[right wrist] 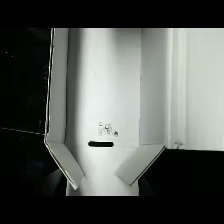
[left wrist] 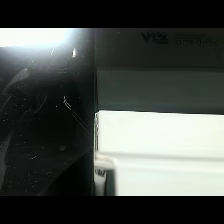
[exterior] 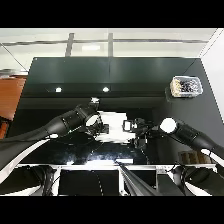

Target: Fold the box and place the chain.

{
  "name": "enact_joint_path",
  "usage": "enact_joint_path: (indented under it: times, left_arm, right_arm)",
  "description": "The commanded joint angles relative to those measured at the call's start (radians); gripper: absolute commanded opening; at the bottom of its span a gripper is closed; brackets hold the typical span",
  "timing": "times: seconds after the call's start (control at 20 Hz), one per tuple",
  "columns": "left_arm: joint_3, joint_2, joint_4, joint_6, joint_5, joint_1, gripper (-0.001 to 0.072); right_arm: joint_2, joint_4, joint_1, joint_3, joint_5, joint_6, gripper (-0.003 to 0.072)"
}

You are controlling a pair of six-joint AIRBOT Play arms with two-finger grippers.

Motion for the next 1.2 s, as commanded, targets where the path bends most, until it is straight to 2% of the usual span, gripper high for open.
enact_joint_path:
  times: [0.0, 0.05, 0.15, 0.25, 0.45, 0.7, 1.05, 1.1, 1.15]
  left_arm:
    - [0.000, 0.000, 0.003, -0.002, 0.009, 0.001, 0.0030]
    - [0.000, 0.000, 0.002, -0.002, 0.011, 0.000, 0.0030]
    - [0.000, 0.000, 0.000, -0.002, 0.017, 0.000, 0.0030]
    - [0.000, 0.000, 0.000, -0.002, 0.018, 0.000, 0.0030]
    - [0.000, 0.000, 0.000, -0.002, 0.018, 0.000, 0.0030]
    - [0.000, 0.000, -0.003, -0.002, 0.018, -0.003, 0.0030]
    - [0.000, 0.000, -0.016, -0.002, 0.019, -0.003, 0.0030]
    - [0.000, 0.000, -0.018, -0.002, 0.019, -0.003, 0.0030]
    - [0.000, 0.000, -0.018, -0.002, 0.019, -0.003, 0.0031]
  right_arm:
    - [0.001, -0.002, 0.008, 0.000, 0.007, 0.092, 0.0372]
    - [0.001, 0.000, 0.016, 0.000, 0.002, 0.107, 0.0313]
    - [-0.002, 0.000, 0.043, 0.000, -0.018, 0.129, 0.0312]
    - [-0.002, 0.000, 0.068, 0.000, -0.046, 0.153, 0.0203]
    - [-0.002, 0.005, 0.103, 0.000, -0.120, 0.208, 0.0202]
    - [-0.025, 0.099, 0.131, 0.000, -0.195, 0.208, 0.0203]
    - [-0.034, 0.120, 0.131, 0.000, -0.198, 0.208, 0.0205]
    - [-0.034, 0.120, 0.131, 0.000, -0.197, 0.209, 0.0253]
    - [-0.034, 0.120, 0.131, 0.000, -0.198, 0.212, 0.0372]
